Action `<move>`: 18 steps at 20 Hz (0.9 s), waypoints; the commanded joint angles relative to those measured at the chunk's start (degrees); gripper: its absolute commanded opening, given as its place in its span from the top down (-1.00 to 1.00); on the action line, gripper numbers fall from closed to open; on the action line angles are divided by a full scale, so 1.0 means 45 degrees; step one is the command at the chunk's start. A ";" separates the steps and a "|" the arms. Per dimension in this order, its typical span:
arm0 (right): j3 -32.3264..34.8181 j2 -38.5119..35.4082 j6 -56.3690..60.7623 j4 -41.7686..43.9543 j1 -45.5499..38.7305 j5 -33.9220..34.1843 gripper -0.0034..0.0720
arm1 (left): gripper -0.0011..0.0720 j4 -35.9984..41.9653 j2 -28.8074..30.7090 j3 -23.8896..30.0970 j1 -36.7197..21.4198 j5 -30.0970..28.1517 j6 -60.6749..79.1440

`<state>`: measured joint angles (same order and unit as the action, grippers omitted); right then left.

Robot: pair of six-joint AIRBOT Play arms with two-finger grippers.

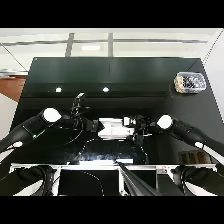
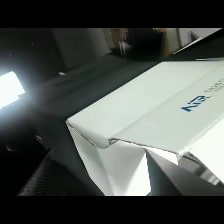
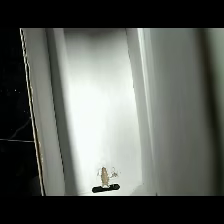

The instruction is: Fold the box and place the chain.

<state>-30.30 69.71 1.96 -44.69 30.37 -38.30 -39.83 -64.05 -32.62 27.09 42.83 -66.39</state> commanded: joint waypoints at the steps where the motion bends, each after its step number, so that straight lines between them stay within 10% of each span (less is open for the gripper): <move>1: -0.0005 -0.0005 0.0063 0.0019 0.0005 0.0005 -0.08 | -0.97 -0.0699 0.0228 0.0010 0.0811 -0.0918 -0.0019; 7: -0.0005 -0.0005 0.0102 0.0019 0.0005 0.0000 -0.08 | -0.96 -0.3497 0.0228 0.0010 0.3050 -0.3167 -0.2948; 18: -0.0005 -0.0005 0.0102 0.0015 0.0005 0.0063 -0.08 | -0.85 -0.7703 -0.1243 -0.1870 0.3730 -0.0991 -0.8942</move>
<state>-30.30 69.71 2.39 -44.62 30.37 -38.22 -67.48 -67.02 -37.71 42.00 34.00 -95.74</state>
